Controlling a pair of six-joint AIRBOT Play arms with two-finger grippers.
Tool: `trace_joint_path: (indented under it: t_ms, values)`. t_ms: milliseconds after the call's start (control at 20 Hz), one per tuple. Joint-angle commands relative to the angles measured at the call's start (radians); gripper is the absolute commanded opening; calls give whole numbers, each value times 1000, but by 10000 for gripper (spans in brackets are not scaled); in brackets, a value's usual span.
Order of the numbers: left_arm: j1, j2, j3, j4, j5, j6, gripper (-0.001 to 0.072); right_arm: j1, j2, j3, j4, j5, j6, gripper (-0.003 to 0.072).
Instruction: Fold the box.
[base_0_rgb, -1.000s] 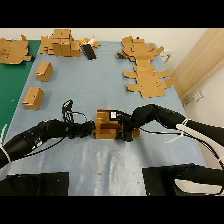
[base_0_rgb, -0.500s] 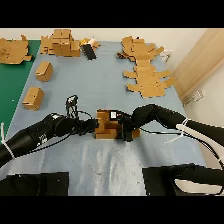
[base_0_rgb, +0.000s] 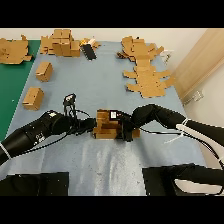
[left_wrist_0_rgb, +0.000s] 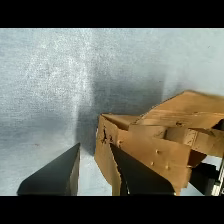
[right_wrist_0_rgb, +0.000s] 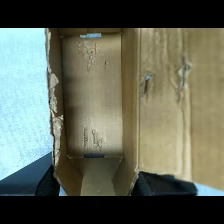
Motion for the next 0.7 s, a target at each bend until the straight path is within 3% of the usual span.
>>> trace_joint_path:
  t_ms: [0, 500, 650]
  values:
    - [2, 1, 3, -15, -8, 0, 274, 1, 0, 0, 0, 0, 0, 499]
    - [2, 1, 33, -95, -59, 121, 274, 1, 0, 0, 0, 0, 0, 499]
    - [2, 1, 32, -91, -16, 121, 273, 1, 0, 0, 0, 0, 0, 499]
